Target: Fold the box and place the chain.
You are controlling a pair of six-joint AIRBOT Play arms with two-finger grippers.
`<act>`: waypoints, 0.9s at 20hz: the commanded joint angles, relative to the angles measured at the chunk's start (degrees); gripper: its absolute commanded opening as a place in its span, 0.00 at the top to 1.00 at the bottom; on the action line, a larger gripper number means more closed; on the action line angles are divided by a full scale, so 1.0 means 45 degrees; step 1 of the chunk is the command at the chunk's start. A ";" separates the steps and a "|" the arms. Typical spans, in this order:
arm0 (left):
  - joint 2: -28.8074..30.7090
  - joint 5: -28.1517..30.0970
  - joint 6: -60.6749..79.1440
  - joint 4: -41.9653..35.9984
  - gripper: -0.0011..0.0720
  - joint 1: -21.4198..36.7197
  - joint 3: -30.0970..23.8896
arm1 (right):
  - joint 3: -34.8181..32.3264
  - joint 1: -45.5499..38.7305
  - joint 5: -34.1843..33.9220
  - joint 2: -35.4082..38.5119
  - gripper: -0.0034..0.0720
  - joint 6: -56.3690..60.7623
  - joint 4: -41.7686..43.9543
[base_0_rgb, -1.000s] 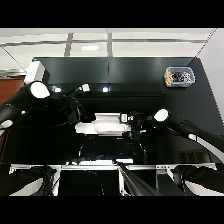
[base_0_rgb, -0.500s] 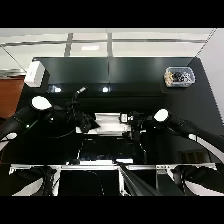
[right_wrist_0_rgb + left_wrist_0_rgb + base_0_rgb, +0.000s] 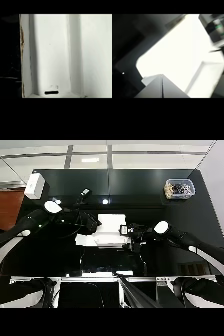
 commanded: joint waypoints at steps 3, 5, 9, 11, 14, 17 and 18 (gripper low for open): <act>-0.1321 -0.1175 -0.0233 0.0233 0.95 -0.0034 0.0282 | 0.0010 0.0005 0.0015 -0.0005 0.65 -0.0005 0.0000; -0.1438 -0.1059 -0.0165 0.0253 0.95 0.0039 0.0301 | 0.0010 0.0005 0.0015 -0.0005 0.65 -0.0005 0.0000; -0.0631 -0.1889 -0.0185 0.0656 0.95 0.0656 0.0967 | 0.0010 0.0005 0.0015 -0.0005 0.65 -0.0005 0.0000; 0.0733 -0.2098 -0.0214 0.1525 0.95 0.1146 0.0952 | 0.0010 0.0005 0.0015 -0.0005 0.65 -0.0005 0.0000; 0.3147 -0.2113 -0.0024 0.1841 0.95 0.1923 -0.0039 | 0.0010 0.0005 0.0015 -0.0005 0.65 -0.0005 0.0000; 0.4867 -0.3235 0.3925 0.1564 0.95 0.2079 -0.2021 | 0.0010 0.0005 0.0015 -0.0005 0.65 0.0000 0.0000; 0.5051 -0.3390 0.5066 0.1579 0.94 0.1957 -0.2560 | 0.0010 0.0005 0.0015 -0.0005 0.65 -0.0005 0.0000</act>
